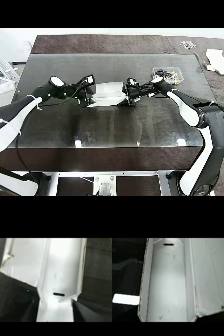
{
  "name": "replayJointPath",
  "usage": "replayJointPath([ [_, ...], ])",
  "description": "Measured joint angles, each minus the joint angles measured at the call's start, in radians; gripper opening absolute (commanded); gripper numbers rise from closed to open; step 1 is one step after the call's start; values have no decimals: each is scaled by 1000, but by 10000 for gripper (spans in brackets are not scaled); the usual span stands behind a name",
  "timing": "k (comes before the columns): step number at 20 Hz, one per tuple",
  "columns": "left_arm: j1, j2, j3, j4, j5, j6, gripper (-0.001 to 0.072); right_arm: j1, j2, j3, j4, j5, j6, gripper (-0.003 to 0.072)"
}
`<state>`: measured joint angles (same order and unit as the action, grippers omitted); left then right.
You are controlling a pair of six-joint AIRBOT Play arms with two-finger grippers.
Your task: Fold the box and place the chain.
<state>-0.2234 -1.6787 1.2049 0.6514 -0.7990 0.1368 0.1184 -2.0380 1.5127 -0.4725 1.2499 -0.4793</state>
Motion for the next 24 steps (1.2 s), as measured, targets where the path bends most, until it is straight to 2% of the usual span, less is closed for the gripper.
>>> replayJointPath([
  [5,-8,0,0,0,23,2,473,0,0,0,0,0,0,579],
  [6,-7,0,0,0,24,2,439,0,0,0,0,0,0,579],
  [7,-7,0,0,0,26,2,350,0,0,0,0,0,0,579],
  [16,-8,-28,0,-5,-10,3,347,0,0,0,0,0,0,579],
  [23,-8,-35,0,-60,-21,35,345,0,0,0,0,0,0,579],
  [24,-8,-35,0,-71,-22,43,186,0,0,0,0,0,0,579],
])
